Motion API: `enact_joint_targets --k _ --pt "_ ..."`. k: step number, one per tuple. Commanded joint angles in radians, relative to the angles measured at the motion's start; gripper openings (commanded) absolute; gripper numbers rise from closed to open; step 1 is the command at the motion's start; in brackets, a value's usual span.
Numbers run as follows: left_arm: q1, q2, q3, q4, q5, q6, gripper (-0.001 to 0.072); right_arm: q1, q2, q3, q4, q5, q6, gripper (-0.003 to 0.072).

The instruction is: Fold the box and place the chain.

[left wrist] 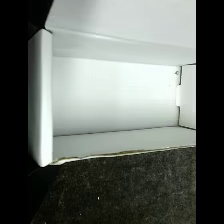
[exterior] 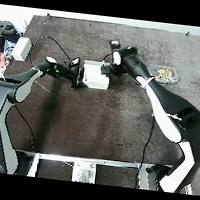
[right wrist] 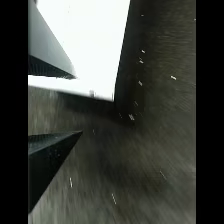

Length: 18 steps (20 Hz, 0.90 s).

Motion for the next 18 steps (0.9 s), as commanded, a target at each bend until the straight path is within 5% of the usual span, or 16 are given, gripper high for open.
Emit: enact_joint_targets --k 1,5,11,18 --pt "0.0 0.0 0.001 0.0 0.0 0.0 0.0404 -0.069 0.113 0.001 0.001 -0.008 -0.199 0.0373" --pt "0.0 0.0 0.001 0.0 0.0 0.0 0.0404 -0.257 0.189 0.001 -0.005 -0.013 -0.326 0.0333" --pt "0.0 0.0 0.0 0.0 0.0 0.0 0.0403 -0.557 0.1 -0.008 0.102 -0.003 -0.372 0.0332" --pt "0.0 0.0 0.0 0.0 0.0 0.0 0.0404 -0.617 -0.066 -0.007 0.243 -0.053 -0.467 0.0331"
